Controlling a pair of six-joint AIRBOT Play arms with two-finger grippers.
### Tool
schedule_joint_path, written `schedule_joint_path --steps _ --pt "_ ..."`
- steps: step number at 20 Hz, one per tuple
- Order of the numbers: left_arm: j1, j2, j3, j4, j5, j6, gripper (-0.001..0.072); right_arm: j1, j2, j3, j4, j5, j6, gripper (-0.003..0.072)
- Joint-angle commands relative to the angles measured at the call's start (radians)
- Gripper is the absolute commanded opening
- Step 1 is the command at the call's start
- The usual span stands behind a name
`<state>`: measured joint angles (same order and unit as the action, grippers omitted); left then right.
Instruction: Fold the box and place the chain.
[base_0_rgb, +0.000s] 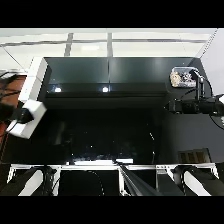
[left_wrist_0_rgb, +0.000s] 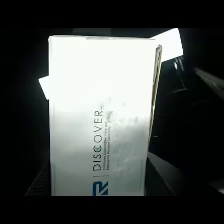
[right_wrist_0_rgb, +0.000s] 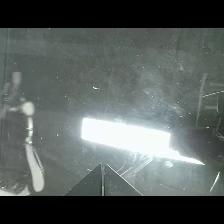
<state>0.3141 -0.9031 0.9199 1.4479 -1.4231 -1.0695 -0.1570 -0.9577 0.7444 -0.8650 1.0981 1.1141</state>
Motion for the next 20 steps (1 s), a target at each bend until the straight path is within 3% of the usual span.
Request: schedule_joint_path --steps 1,3,9,13,15,20 --pt "0.325 0.039 -0.098 -0.056 0.09 0.019 0.0334 -0.001 0.0 0.0 0.001 0.002 0.004 0.0018" --pt "0.369 -0.004 -0.101 -0.054 0.126 0.053 0.0334 -0.001 0.0 0.0 0.001 0.002 0.004 0.0018" --pt "0.37 -0.156 -0.098 -0.054 0.27 0.184 0.0333 -0.001 0.0 0.0 0.069 -0.002 0.004 0.0018" --pt "0.37 -0.282 -0.074 -0.172 0.392 0.189 0.0334 -0.001 0.0 0.0 0.084 -0.003 0.004 0.0018" --pt "0.364 -0.341 -0.052 -0.253 0.397 0.253 0.0335 -0.001 0.0 -0.001 0.084 -0.004 0.004 0.0018" --pt "0.32 -0.43 0.02 -0.246 0.438 0.251 0.0335 -0.001 -0.001 -0.003 0.083 -0.035 0.004 0.0018"
